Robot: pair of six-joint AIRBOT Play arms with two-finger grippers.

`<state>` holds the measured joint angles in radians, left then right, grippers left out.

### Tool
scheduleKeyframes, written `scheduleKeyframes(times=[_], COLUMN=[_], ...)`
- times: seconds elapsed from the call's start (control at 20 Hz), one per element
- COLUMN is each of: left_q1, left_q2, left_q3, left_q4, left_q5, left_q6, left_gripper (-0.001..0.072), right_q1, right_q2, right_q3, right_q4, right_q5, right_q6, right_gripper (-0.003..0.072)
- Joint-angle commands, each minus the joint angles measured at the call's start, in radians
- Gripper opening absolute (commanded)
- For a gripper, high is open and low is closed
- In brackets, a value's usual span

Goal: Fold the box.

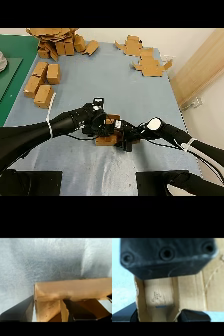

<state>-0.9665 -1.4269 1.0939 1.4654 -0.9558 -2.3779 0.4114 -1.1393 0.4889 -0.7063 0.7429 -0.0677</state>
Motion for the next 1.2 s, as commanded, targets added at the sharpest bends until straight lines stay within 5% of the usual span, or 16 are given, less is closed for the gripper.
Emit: scheduleKeyframes(times=[0.0,0.35,0.7,0.8,0.85,1.15], left_q1=[0.000,0.000,0.000,0.000,0.000,0.000], left_q2=[-0.002,-0.047,-0.088,-0.088,-0.088,-0.087], left_q3=[0.000,0.000,0.000,0.000,0.000,0.000], left_q4=[0.000,-0.022,-0.026,-0.026,-0.026,-0.034], left_q5=[0.018,-0.090,-0.088,-0.072,-0.057,-0.072], left_q6=[0.010,0.007,0.008,0.009,0.011,0.014], left_gripper=[0.0470,0.0471,0.0463,0.0094,0.0022,0.0011], right_q1=[0.000,0.000,0.000,0.000,0.000,0.000], right_q2=[0.000,0.000,0.000,0.000,0.000,0.000], right_q3=[0.000,0.000,0.000,0.000,0.000,0.000], right_q4=[0.000,0.000,0.000,0.000,0.000,0.000], right_q5=[0.000,0.000,0.000,0.000,0.000,0.000], right_q6=[-0.001,-0.001,-0.001,-0.001,-0.001,-0.001], right_gripper=[0.0421,0.0422,0.0422,0.0422,0.0421,0.0421])
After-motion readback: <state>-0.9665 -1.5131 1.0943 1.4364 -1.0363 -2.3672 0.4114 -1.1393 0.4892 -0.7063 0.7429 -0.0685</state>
